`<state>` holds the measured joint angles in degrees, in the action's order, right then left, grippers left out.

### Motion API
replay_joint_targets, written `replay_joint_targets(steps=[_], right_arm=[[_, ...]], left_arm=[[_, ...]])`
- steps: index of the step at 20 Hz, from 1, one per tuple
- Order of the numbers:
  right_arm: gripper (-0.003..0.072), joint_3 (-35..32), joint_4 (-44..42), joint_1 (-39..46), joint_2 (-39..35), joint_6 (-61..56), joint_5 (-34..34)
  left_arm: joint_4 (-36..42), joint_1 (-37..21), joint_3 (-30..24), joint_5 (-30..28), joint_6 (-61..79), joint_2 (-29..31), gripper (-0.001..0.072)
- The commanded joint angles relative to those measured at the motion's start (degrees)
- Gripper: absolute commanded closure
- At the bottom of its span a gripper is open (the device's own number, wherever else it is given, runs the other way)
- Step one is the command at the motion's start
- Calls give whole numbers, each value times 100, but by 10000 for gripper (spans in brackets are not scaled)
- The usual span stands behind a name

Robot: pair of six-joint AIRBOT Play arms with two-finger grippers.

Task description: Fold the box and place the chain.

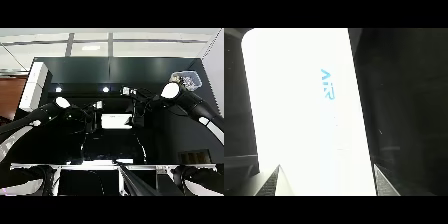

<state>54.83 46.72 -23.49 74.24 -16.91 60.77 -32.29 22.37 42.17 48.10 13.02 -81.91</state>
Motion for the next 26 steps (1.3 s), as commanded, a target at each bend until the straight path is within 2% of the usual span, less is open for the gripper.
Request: replay_joint_targets(steps=[1,4,6,7,8,18,19,26], right_arm=[[-19,2,31,-39,15,63,-330],[-7,2,50,-109,105,-26,-448],[287,4,55,-109,122,-186,-446],[396,4,55,-109,120,-254,-437],[462,2,55,-109,120,-385,-420],[459,2,164,-125,122,-542,-186],[419,2,184,-122,122,-575,-127],[419,2,205,-122,122,-588,-59]], left_arm=[[0,2,2,11,4,-4,245],[0,2,2,35,4,-4,245],[0,2,2,44,4,-4,245],[0,2,2,44,4,-4,245],[0,2,2,44,4,-4,244],[-2,2,2,48,4,-4,245],[-2,2,2,48,4,-4,245],[-2,2,2,52,4,-4,245]])
